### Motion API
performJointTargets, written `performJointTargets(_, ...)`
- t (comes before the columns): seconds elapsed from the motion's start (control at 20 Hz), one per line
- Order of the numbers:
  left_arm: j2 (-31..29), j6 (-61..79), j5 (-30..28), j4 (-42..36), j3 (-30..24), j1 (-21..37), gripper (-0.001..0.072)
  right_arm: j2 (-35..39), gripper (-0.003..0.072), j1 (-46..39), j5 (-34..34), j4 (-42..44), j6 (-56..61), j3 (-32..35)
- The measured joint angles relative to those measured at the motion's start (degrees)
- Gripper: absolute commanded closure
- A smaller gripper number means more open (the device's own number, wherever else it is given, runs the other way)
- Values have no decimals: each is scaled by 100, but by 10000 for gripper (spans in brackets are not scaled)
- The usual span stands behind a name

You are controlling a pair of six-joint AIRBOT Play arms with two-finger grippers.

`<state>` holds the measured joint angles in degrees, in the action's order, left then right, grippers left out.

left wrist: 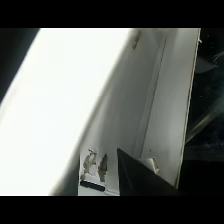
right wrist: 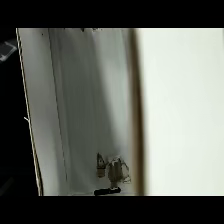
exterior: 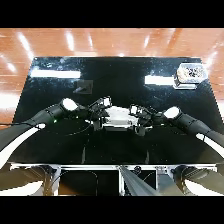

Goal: Fold the box and place the chain.

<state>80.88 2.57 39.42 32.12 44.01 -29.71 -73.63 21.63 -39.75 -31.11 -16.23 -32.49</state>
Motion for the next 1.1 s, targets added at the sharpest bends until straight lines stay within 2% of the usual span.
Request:
performJointTargets(0.05,0,0,0,2,0,0,385,0,148,0,-2,0,0,0)
performJointTargets(0.2,0,2,-2,7,0,0,687,0,148,0,-13,2,-2,0)
performJointTargets(0.55,-223,-433,17,232,0,243,690,0,147,0,-2,0,-2,-2)
performJointTargets(0.75,-625,-1419,39,793,0,713,690,0,147,0,-4,-2,-2,-2)
performJointTargets(1.0,-1204,-2428,505,1394,0,1381,690,0,148,0,-4,-2,-2,0)
performJointTargets(1.1,-1362,-3274,645,1696,-4,1674,690,0,148,0,-4,-4,-2,0)
